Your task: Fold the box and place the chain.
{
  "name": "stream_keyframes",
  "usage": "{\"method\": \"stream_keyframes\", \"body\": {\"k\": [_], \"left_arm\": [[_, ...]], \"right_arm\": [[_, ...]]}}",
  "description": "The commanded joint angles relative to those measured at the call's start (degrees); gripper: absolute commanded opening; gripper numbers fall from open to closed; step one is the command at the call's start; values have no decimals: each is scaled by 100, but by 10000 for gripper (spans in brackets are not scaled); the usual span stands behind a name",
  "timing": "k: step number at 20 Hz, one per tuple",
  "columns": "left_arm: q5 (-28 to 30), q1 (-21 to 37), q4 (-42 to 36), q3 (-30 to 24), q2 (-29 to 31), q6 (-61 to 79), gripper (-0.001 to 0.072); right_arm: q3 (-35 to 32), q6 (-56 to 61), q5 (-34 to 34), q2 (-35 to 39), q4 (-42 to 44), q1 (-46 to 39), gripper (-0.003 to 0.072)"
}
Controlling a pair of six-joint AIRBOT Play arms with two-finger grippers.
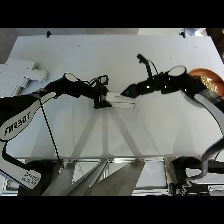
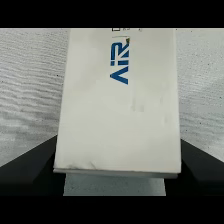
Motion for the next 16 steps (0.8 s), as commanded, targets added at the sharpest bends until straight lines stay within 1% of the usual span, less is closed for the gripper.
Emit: {"method": "stream_keyframes", "body": {"k": [1, 3, 6, 12, 16], "left_arm": [[2, 4, 2, 2, 2, 0, 281], [2, 4, 2, 2, 2, 0, 281], [2, 4, 2, 2, 2, 0, 281], [2, 4, 2, 2, 2, 0, 281], [2, 4, 2, 2, 2, 0, 281]], "right_arm": [[-730, -435, -629, 4, 382, -17, 7], [-966, -608, -1027, 4, 601, -17, 7], [-1027, -608, -1427, -28, 699, -17, 7], [-1029, -542, -1353, -42, 450, -11, 7], [-1027, -544, -1209, -39, 505, -11, 7]]}}
